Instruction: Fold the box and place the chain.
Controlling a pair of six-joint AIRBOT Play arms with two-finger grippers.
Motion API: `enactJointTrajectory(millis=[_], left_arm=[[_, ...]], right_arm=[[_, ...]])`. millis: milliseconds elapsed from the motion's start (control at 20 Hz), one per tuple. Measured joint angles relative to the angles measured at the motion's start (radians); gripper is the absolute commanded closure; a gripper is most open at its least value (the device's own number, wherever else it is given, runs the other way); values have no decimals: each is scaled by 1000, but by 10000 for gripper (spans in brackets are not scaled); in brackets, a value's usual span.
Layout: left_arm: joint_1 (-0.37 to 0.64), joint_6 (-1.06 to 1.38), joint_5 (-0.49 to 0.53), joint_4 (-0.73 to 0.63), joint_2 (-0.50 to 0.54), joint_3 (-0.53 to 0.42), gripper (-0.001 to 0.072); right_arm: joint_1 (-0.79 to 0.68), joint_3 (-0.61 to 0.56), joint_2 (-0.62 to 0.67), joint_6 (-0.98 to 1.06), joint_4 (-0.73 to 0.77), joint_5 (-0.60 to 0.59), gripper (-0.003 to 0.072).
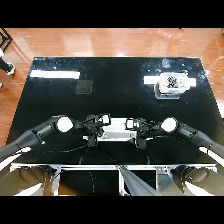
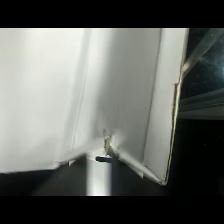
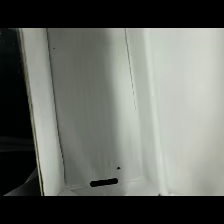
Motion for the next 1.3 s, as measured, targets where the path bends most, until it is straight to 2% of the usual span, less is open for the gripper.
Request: enactJointTrajectory(millis=[200, 450, 600, 750, 900, 1050, 1150, 1300], left_arm=[[3, -19, -6, 45, 25, 0, 686], [57, -205, -38, 156, 163, 0, 686], [151, -409, -124, 214, 257, 0, 684], [315, -718, -238, 282, 303, -12, 684], [486, -957, -340, 302, 301, -56, 684], [579, -1102, -374, 266, 265, -116, 684], [591, -1131, -375, 190, 225, -144, 684], [553, -1114, -364, 73, 146, -163, 684]], right_arm=[[0, 0, 0, 0, 0, 0, 609], [0, 0, 0, 0, 0, 0, 610], [0, 0, 0, 0, 1, 0, 609], [0, 0, 0, 1, 1, 0, 609], [0, 0, 0, 1, 1, 0, 609], [0, 0, 0, 1, 1, 0, 609], [0, 0, 0, 1, 1, 0, 610], [0, 0, 0, 1, 1, 0, 609]])
